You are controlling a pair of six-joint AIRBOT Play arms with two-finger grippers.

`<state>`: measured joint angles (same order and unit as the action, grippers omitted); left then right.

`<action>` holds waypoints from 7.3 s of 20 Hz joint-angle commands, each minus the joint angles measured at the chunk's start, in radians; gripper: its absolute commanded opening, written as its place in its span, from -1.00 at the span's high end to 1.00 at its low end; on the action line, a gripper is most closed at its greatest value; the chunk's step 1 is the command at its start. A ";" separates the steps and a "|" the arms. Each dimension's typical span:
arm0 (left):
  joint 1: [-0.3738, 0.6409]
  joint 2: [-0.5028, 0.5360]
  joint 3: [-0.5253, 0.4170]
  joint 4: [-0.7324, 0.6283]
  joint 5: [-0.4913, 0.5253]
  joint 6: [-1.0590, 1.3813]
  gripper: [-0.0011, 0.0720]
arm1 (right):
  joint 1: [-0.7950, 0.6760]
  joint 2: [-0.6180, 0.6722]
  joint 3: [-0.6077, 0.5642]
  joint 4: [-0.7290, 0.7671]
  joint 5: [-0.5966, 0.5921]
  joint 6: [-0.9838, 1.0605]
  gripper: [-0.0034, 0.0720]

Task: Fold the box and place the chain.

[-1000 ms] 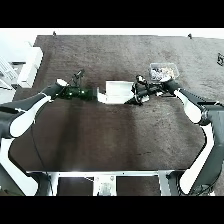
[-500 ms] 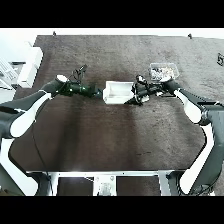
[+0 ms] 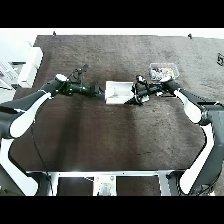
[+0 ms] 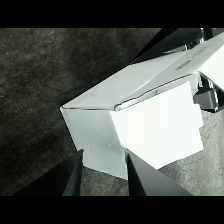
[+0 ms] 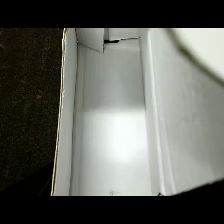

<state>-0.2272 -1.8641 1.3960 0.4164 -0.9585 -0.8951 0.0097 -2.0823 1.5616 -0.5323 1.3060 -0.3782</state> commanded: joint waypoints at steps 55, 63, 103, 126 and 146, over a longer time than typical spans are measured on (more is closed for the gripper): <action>-0.193 -0.001 0.224 0.531 0.034 -0.594 -0.64 | 0.001 0.000 0.000 0.000 0.000 0.000 -0.17; -0.221 -0.003 0.236 0.575 0.042 -0.643 -0.64 | 0.001 0.000 0.000 0.000 0.000 0.000 -0.17; -0.224 -0.090 0.367 0.672 -0.082 -0.752 -0.36 | 0.001 0.000 0.000 0.000 0.000 0.000 -0.17; -0.222 -0.252 0.682 0.797 -0.384 -0.958 -0.01 | 0.001 0.000 0.000 0.000 0.000 0.000 -0.17; -0.220 -0.288 0.717 0.621 -0.386 -0.799 -0.01 | 0.001 0.000 0.000 0.000 0.000 0.000 -0.17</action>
<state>-0.4458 -2.1517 2.1132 1.0927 -1.3754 -1.7309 0.0101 -2.0823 1.5616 -0.5331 1.3060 -0.3767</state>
